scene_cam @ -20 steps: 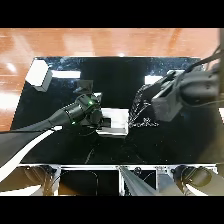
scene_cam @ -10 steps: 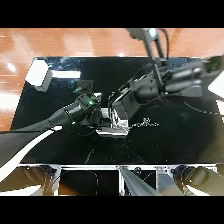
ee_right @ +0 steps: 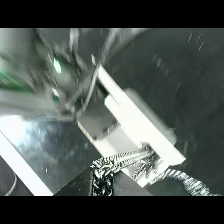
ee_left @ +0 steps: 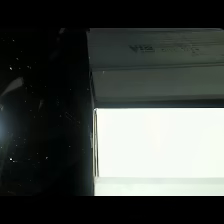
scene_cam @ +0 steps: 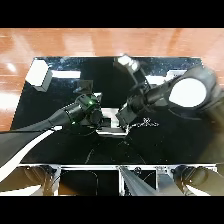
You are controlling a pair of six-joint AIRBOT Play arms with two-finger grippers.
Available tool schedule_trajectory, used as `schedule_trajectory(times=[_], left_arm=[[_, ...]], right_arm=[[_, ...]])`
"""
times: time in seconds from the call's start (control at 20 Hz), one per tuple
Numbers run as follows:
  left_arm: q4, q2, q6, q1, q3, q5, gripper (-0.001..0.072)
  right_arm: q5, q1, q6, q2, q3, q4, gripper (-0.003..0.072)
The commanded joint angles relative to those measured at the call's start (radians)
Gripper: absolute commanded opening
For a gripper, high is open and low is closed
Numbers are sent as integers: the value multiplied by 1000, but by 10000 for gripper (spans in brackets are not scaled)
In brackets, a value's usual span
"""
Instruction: Fold the box and place the chain.
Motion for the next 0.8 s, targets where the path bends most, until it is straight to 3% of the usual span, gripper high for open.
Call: schedule_trajectory(times=[0.0, 0.25, 0.3, 0.35, 0.4, 0.6, 0.75], left_arm=[[1, 0, 0, 1, 0, 0, 19], [0, 0, 0, 1, 0, 1, 19], [0, 0, 0, 1, 0, 1, 19], [0, 0, 0, 1, 0, 1, 19], [0, 0, 0, 1, 0, 1, 19], [0, 0, 0, 1, 0, 4, 19], [0, 0, 0, 1, 0, 4, 19]], right_arm=[[-89, -2, 3, -3, -143, 19, 27], [-171, -2, 3, -57, -193, 19, 47], [-177, -2, 3, -57, -192, 12, 276], [-165, -2, 2, -55, -189, -3, 553], [-138, -8, -6, -49, -186, -25, 626], [28, -160, -154, 34, -209, -69, 627], [-22, -414, -268, 106, -361, -15, 627]])
